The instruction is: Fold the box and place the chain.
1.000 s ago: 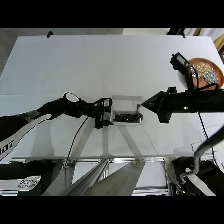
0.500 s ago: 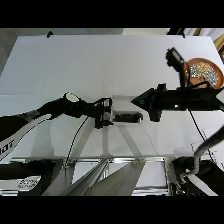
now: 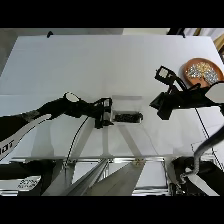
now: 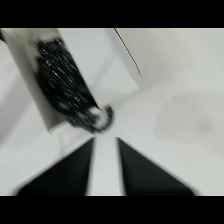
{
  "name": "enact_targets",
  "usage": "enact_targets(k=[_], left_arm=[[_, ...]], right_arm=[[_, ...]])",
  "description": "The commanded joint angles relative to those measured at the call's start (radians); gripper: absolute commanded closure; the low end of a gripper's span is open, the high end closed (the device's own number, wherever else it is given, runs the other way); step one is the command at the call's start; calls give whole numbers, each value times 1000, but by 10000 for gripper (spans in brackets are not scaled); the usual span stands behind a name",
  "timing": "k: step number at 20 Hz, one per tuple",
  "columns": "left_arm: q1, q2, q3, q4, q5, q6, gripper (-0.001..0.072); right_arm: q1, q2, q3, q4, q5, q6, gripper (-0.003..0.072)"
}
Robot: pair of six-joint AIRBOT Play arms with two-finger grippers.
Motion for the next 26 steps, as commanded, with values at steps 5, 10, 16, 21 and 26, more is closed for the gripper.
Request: enact_targets(k=[5, 10, 16, 21, 26], left_arm=[[1, 1, 0, 0, 0, 0, 567], [1, 1, 0, 0, 0, 0, 567], [1, 0, 0, 0, 0, 0, 567], [1, 1, 0, 0, 0, 0, 567], [1, 1, 0, 0, 0, 0, 567]], right_arm=[[-34, -63, -290, 89, -212, -665, 227], [10, -152, -318, 288, -299, -854, 228], [29, -211, -318, 340, -393, -896, 232], [29, -212, -318, 432, -389, -897, 325], [29, -212, -318, 432, -376, -896, 373]])
